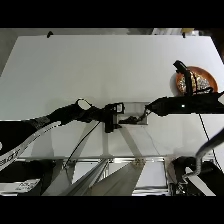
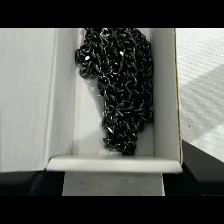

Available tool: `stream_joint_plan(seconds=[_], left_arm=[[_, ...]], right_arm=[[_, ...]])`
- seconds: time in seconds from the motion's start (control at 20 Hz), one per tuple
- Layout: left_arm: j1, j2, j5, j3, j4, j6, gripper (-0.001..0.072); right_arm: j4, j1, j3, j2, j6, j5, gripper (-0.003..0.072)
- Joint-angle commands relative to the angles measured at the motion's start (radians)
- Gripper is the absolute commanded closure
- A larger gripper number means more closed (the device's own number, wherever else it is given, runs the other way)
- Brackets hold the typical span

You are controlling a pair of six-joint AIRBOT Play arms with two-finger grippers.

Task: Fold the box and place the chain.

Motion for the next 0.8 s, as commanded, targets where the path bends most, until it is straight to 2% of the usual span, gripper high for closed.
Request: stream_joint_plan(seconds=[0.0,0.15,0.3,0.6,0.7,0.75], left_arm=[[0.000,0.001,-0.011,0.000,0.000,0.000,0.0432],[0.000,0.001,-0.011,0.000,0.000,0.000,0.0432],[0.000,0.001,-0.012,0.000,0.000,0.000,0.0432],[0.000,0.001,-0.013,0.000,0.000,0.000,0.0432],[0.000,0.001,-0.013,0.000,0.000,0.000,0.0432],[0.000,0.001,-0.013,0.000,0.000,0.000,0.0432]], right_arm=[[0.138,0.045,0.001,0.016,-0.065,-0.015,0.0667],[0.131,0.166,0.001,0.016,-0.065,-0.095,0.0667],[0.055,0.257,0.001,0.012,-0.057,-0.189,0.0667],[-0.184,0.273,0.000,-0.065,0.077,-0.199,0.0654],[-0.185,0.272,0.000,-0.076,0.072,-0.201,0.0520],[-0.183,0.263,0.009,-0.076,0.071,-0.198,0.0485]])
